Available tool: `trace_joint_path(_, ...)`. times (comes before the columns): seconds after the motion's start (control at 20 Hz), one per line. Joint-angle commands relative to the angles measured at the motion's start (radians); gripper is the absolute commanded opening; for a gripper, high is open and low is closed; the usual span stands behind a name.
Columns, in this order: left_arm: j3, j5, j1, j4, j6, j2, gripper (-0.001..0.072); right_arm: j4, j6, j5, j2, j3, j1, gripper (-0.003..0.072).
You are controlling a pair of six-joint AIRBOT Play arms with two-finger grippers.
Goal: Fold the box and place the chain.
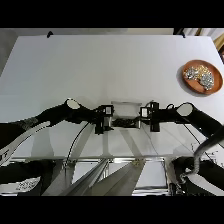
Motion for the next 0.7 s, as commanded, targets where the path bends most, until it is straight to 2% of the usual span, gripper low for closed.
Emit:
trace_joint_path(0.0, 0.0, 0.0, 0.0, 0.0, 0.0, 0.0, 0.0212, 0.061, -0.058, -0.01, -0.014, 0.0, 0.001, 0.0239)
trace_joint_path(0.4, 0.0, 0.0, 0.0, 0.0, 0.0, 0.0, 0.0212, 0.061, -0.058, -0.006, -0.014, -0.029, 0.001, 0.0235)
trace_joint_path(0.5, 0.0, 0.0, 0.0, 0.0, 0.0, 0.0, 0.0212, 0.061, -0.058, 0.008, -0.014, -0.029, 0.001, 0.0214)
trace_joint_path(0.6, 0.0, 0.0, 0.0, 0.0, 0.0, 0.0, 0.0212, 0.061, -0.058, 0.009, -0.014, -0.029, 0.001, 0.0151)
trace_joint_path(0.65, 0.0, 0.0, 0.0, 0.0, 0.0, 0.0, 0.0212, 0.062, -0.058, 0.008, -0.017, -0.029, 0.001, 0.0151)
